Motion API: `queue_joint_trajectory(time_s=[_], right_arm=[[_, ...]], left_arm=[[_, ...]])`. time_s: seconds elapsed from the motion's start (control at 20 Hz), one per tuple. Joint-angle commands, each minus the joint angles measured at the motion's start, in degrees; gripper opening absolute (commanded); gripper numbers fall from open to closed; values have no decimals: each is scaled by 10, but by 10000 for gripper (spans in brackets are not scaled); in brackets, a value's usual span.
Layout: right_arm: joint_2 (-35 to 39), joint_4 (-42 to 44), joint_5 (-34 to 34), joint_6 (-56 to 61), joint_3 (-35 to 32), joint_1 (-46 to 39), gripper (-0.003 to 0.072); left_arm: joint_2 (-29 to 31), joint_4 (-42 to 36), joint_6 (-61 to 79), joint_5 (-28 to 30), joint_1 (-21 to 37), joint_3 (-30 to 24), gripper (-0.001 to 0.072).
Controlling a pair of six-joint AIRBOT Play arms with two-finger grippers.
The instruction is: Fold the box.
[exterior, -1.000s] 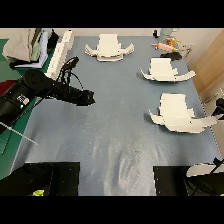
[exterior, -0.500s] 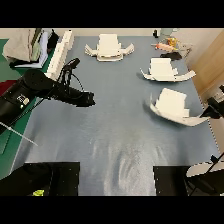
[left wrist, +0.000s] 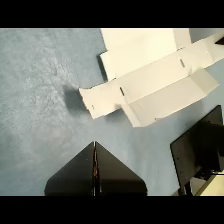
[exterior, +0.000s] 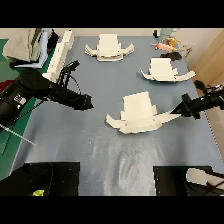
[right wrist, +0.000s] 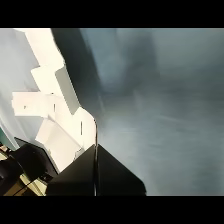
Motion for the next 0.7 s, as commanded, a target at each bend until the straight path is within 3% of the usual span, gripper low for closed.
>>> queue_joint_trajectory(time_s=[0.0, 0.2, 0.3, 0.35, 0.45, 0.65], right_arm=[[127, 11, -95, 56, -133, 91, 2], [267, 1, -166, 120, -266, 171, 2], [307, 0, -195, 140, -302, 184, 4], [316, 0, -200, 140, -309, 186, 30], [317, 0, -202, 140, -311, 186, 204], [293, 0, -200, 138, -311, 186, 205]], left_arm=[[11, 0, 17, -65, 24, -21, 17], [30, -2, 30, -59, 25, -114, 17], [36, -2, 31, -42, 25, -147, 17], [37, -2, 34, -38, 25, -151, 18], [37, -2, 40, -24, 25, -151, 18], [37, -2, 42, -5, 25, -151, 20]])
